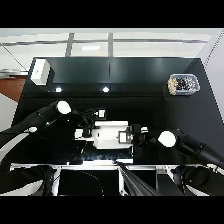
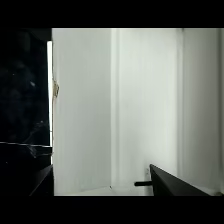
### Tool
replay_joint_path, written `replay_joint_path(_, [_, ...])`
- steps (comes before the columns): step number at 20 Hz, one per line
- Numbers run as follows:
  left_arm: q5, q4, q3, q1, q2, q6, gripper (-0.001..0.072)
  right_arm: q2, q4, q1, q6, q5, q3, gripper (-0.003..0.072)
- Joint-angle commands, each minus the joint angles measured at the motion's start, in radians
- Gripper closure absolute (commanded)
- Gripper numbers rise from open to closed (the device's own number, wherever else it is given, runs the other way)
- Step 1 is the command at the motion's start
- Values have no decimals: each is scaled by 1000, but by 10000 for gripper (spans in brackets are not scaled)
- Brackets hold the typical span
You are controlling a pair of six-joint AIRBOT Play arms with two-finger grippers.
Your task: Fold the box and place the chain.
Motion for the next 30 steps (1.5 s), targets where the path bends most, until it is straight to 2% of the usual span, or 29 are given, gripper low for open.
replay_joint_path(1, [-1, 0, 0, 0, -1, 2, 684, 45, -108, -75, 122, 25, 33, -25])
replay_joint_path(4, [-1, 0, 0, 0, -1, 2, 684, 51, -91, -106, 111, 21, 33, -25])
replay_joint_path(8, [0, 0, 0, 0, -1, 2, 684, 48, -50, -109, 110, -91, 33, -25])
replay_joint_path(12, [0, 0, 0, 0, 0, 2, 684, -15, 86, -110, -13, -77, 33, -25])
replay_joint_path(15, [0, 0, 0, 0, 0, 2, 684, -51, 117, -113, -39, -113, 33, -26])
replay_joint_path(18, [3, 0, 0, 0, 0, 2, 684, -77, 233, -143, -167, -55, 33, -25])
replay_joint_path(21, [3, 0, 0, 0, 0, 2, 684, -109, 364, -210, -375, 72, 34, -25])
replay_joint_path(26, [3, 1, 2, 0, 0, 2, 684, -171, 426, -226, -510, 84, 33, -25])
replay_joint_path(30, [3, 0, 2, 0, 0, 2, 684, -231, 423, -226, -532, 80, 33, -24])
